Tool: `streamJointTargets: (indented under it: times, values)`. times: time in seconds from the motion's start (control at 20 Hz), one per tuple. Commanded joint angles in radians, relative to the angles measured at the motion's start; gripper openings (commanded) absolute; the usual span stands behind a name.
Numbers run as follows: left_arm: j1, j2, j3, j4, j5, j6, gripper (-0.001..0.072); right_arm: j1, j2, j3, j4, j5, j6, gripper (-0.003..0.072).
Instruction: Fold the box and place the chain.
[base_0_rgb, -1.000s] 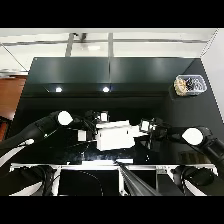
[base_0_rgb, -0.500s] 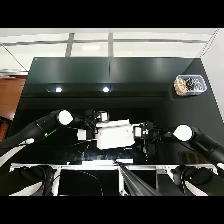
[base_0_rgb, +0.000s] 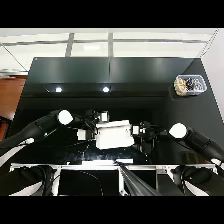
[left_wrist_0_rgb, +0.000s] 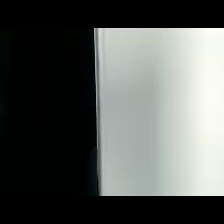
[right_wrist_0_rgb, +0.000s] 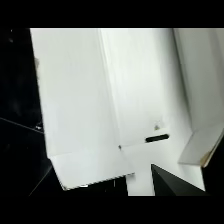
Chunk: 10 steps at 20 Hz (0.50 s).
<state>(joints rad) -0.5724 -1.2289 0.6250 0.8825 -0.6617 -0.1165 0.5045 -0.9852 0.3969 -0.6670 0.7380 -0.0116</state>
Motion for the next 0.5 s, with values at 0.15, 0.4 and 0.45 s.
streamJointTargets:
  times: [0.15,0.4,0.45]
  values:
    - [0.0,0.001,0.0,0.0,-0.023,0.012,0.0032,0.1,-0.045,0.0,0.039,-0.05,-0.027,0.0713]
    - [0.0,0.001,0.0,0.0,-0.023,0.012,0.0032,0.127,-0.052,0.004,0.054,-0.098,-0.026,0.0713]
    - [0.0,0.001,0.0,0.0,-0.023,0.012,0.0032,0.127,-0.05,0.015,0.053,-0.091,-0.01,0.0713]
